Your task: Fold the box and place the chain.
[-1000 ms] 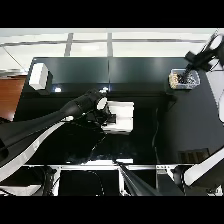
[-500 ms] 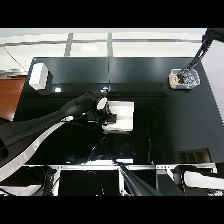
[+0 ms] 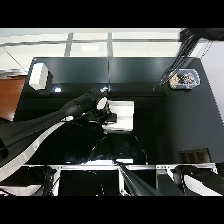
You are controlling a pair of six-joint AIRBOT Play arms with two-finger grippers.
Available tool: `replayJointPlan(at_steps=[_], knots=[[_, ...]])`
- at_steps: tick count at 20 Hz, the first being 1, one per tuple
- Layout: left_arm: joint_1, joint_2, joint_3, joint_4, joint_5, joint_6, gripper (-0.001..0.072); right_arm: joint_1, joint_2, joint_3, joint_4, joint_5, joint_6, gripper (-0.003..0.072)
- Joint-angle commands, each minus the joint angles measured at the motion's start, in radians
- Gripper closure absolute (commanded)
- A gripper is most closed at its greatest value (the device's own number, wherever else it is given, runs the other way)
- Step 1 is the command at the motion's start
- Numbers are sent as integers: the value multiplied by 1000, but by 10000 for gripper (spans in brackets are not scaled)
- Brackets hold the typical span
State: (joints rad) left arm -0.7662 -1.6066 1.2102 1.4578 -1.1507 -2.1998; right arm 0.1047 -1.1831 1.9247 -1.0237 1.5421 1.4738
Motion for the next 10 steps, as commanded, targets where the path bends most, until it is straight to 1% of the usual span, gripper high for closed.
replayJointPlan(at_steps=[1, 3, 5, 7, 10], knots=[[1, 0, 0, -1, -3, 0, 682, 139, 15, -56, 29, 98, 2, 677], [1, 0, 0, -1, -3, 0, 682, 193, 15, -122, 29, 99, 2, 677], [1, 0, 0, -1, -2, 0, 682, 237, 15, -192, 45, 73, 2, 677], [1, 0, 0, -1, -2, 0, 682, 275, 15, -270, 69, 4, 2, 677], [1, 0, 0, -1, -2, 0, 682, 312, 14, -427, 75, -97, 9, 675]])
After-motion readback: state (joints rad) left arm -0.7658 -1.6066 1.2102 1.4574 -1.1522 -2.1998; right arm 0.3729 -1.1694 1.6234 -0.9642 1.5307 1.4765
